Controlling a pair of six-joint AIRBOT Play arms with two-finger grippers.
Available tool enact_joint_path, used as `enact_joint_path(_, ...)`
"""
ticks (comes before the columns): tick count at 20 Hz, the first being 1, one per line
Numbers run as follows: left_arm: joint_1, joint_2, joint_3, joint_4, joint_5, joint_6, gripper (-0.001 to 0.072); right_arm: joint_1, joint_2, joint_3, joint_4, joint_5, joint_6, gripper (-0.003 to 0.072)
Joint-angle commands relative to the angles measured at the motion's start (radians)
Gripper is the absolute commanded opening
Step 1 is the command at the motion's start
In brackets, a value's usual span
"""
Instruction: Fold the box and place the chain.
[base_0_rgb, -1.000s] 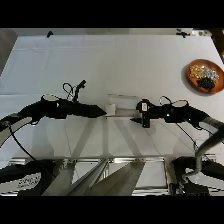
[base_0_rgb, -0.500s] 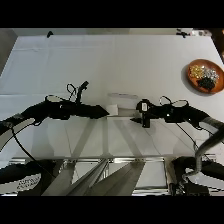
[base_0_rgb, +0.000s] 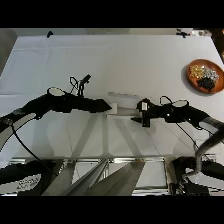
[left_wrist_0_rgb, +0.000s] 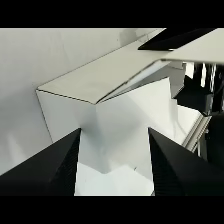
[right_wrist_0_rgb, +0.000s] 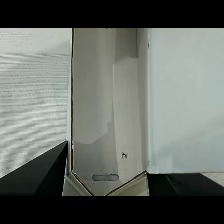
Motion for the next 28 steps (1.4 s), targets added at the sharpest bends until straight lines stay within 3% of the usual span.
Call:
enact_joint_path(1, -0.001, 0.000, 0.020, 0.071, 0.004, -0.077, 0.0465, 0.001, 0.000, 0.000, 0.000, 0.003, 0.002, 0.0407)
enact_joint_path(4, -0.002, 0.000, 0.032, 0.132, 0.018, -0.146, 0.0464, 0.001, 0.000, 0.000, 0.000, 0.003, 0.002, 0.0407)
enact_joint_path(9, -0.074, -0.001, 0.180, 0.499, -0.028, -0.449, 0.0465, 0.001, 0.000, 0.000, 0.000, 0.003, 0.002, 0.0407)
enact_joint_path(14, -0.138, -0.024, 0.275, 0.470, -0.049, -0.526, 0.0463, 0.001, 0.000, 0.000, 0.000, 0.003, 0.002, 0.0407)
enact_joint_path(21, -0.175, -0.075, 0.348, 0.590, -0.145, -0.727, 0.0490, 0.001, 0.000, 0.000, 0.000, 0.003, 0.002, 0.0407)
enact_joint_path(26, -0.217, -0.078, 0.417, 0.808, -0.200, -0.901, 0.0490, 0.001, 0.000, 0.000, 0.000, 0.003, 0.002, 0.0407)
enact_joint_path(28, -0.233, -0.079, 0.430, 0.802, -0.196, -0.924, 0.0490, 0.001, 0.000, 0.000, 0.000, 0.003, 0.002, 0.0407)
